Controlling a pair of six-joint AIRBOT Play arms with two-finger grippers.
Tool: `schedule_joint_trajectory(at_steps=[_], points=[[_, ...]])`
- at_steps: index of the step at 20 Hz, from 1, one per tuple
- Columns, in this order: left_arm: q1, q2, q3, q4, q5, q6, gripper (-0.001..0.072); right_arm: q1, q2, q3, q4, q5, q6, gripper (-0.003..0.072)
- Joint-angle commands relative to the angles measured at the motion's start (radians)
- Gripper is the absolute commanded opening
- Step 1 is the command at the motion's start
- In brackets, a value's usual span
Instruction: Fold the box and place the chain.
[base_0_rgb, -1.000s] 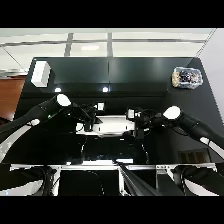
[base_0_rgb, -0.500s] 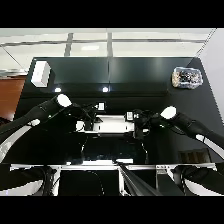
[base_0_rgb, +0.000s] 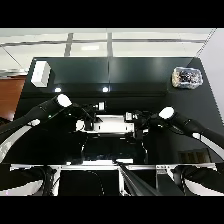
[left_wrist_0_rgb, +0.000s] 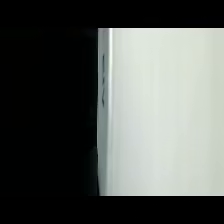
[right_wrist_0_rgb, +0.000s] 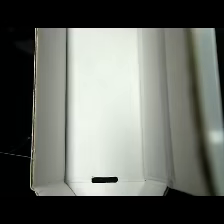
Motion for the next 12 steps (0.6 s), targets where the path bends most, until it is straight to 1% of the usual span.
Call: schedule_joint_trajectory(at_steps=[1, 12], points=[[-0.001, -0.001, 0.001, 0.001, 0.0, -0.002, 0.0028, 0.0, -0.006, 0.002, -0.001, 0.001, 0.001, 0.0704], [-0.001, -0.001, 0.001, 0.0, 0.0, -0.002, 0.0028, 0.002, -0.019, 0.016, -0.023, -0.006, 0.042, 0.0703]])
